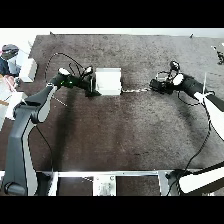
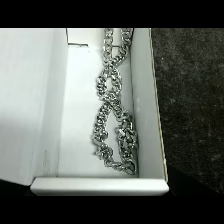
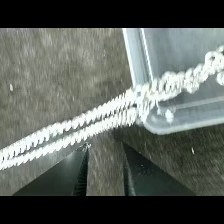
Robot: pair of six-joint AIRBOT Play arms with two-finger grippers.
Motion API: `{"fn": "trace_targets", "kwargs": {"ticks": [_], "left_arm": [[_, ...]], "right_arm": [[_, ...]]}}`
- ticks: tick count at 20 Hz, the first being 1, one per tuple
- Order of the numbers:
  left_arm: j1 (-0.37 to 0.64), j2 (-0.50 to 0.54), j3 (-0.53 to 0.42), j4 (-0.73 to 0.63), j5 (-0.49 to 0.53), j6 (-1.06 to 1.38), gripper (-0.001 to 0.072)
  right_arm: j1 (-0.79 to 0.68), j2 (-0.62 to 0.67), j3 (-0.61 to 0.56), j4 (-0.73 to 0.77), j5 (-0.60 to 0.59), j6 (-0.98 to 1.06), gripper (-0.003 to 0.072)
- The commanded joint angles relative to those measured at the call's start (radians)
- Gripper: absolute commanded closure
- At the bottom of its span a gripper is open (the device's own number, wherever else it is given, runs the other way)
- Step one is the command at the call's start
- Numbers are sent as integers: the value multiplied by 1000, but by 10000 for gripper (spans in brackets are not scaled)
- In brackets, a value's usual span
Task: Fold the box and place the chain.
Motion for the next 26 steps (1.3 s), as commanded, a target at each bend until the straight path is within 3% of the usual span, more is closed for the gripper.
{"fn": "trace_targets", "kwargs": {"ticks": [1, 2, 4, 6, 8, 16, 19, 22, 26], "left_arm": [[1, -1, 0, 0, 1, -2, 228], [1, -1, 0, 0, 1, -2, 228], [1, -1, 0, 0, 1, -2, 228], [1, -1, 0, 0, 1, -2, 228], [1, -1, 0, 0, 1, -2, 228], [1, -1, 0, 0, 1, -2, 228], [1, -1, 0, 0, 1, -2, 228], [1, -1, 0, 0, 1, -2, 228], [1, -1, 0, 0, 1, -2, 228]], "right_arm": [[-2, -37, -3, 92, -106, 2, 453], [-2, -41, -3, 97, -111, 3, 456], [-2, -42, -3, 93, -116, 3, 595], [-2, -42, -3, 94, -114, 3, 598], [2, -34, -3, 97, -84, 3, 676], [95, 132, -2, 107, -64, -35, 676], [196, 220, 7, 166, -143, -99, 677], [303, 271, 94, 160, -219, -136, 676], [402, 271, 218, 160, -228, -195, 676]]}}
